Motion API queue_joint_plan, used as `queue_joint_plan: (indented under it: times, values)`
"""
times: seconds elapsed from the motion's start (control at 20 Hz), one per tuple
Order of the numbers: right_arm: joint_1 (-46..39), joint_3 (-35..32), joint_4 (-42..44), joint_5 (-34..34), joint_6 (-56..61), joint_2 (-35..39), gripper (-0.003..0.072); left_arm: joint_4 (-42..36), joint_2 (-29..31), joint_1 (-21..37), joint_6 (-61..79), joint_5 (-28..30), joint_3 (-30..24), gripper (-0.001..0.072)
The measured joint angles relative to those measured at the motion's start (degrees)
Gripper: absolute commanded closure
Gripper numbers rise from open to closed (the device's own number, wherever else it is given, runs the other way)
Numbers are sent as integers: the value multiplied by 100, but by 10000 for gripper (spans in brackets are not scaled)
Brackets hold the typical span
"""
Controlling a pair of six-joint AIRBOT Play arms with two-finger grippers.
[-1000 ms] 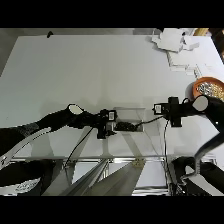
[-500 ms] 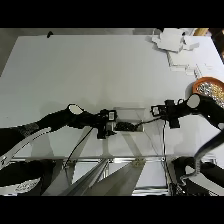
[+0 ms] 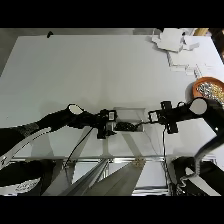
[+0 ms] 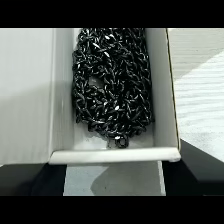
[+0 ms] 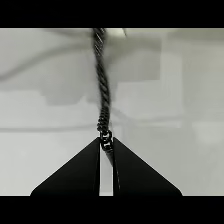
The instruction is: Fold the box and place the chain.
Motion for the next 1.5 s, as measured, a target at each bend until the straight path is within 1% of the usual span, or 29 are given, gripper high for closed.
queue_joint_plan:
  times: [0.15,0.35,0.55,0.7,0.75,0.8,0.85,0.9,1.0,1.1,1.2,1.3,1.45,1.5]
  values:
    - [470,0,800,-11,42,411,666,2,0,0,-2,0,0,376]
    - [1191,0,1832,-507,61,608,665,2,0,0,0,0,0,376]
    - [1880,0,2382,-1130,70,654,665,2,0,0,0,0,0,376]
    - [2214,0,2562,-1537,74,573,665,2,0,0,0,0,0,376]
    - [2269,0,2590,-1633,74,507,652,2,0,0,-2,0,0,376]
    - [2310,0,2592,-1694,74,420,560,2,0,0,-2,0,0,376]
    - [2343,0,2568,-1749,76,313,477,2,0,0,-2,0,0,376]
    - [2367,0,2500,-1790,76,212,465,0,0,0,-2,0,0,376]
    - [2391,2,2262,-1843,79,98,466,2,0,0,-2,0,0,376]
    - [2406,7,1941,-1849,107,162,467,0,0,0,-2,0,0,376]
    - [2409,9,1491,-1864,258,411,467,2,0,0,-2,0,0,376]
    - [2306,11,846,-1838,621,723,467,0,0,0,0,0,0,376]
    - [1720,9,-76,-1582,1379,1038,470,2,0,0,-2,0,0,376]
    - [1419,9,-289,-1449,1593,1069,491,2,0,0,-2,0,0,376]
